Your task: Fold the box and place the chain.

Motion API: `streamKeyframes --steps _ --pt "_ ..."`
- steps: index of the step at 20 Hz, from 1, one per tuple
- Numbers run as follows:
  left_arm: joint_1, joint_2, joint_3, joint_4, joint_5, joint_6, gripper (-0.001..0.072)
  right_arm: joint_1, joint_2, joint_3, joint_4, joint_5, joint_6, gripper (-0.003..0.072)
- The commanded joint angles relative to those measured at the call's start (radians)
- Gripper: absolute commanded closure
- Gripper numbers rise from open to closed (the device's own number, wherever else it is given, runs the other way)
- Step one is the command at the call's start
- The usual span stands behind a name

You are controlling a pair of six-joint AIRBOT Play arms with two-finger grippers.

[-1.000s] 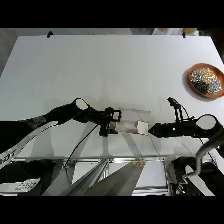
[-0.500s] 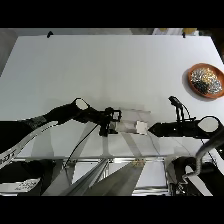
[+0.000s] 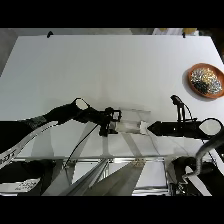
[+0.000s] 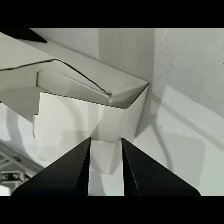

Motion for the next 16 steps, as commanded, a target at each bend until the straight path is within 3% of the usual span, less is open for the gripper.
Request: streamKeyframes --steps 1,7,16 --pt "0.001 0.001 0.0 0.0 0.0 0.0 0.0456 0.076 0.003 0.001 -0.013 -0.074 0.079 0.047" --pt "0.001 0.001 0.0 0.0 0.0 0.0 0.0456 0.222 -0.016 0.031 -0.178 -0.139 0.304 0.047" --pt "0.001 0.001 0.0 0.0 0.0 0.0 0.0456 0.441 -0.256 0.216 -0.409 -0.13 0.694 0.0467"
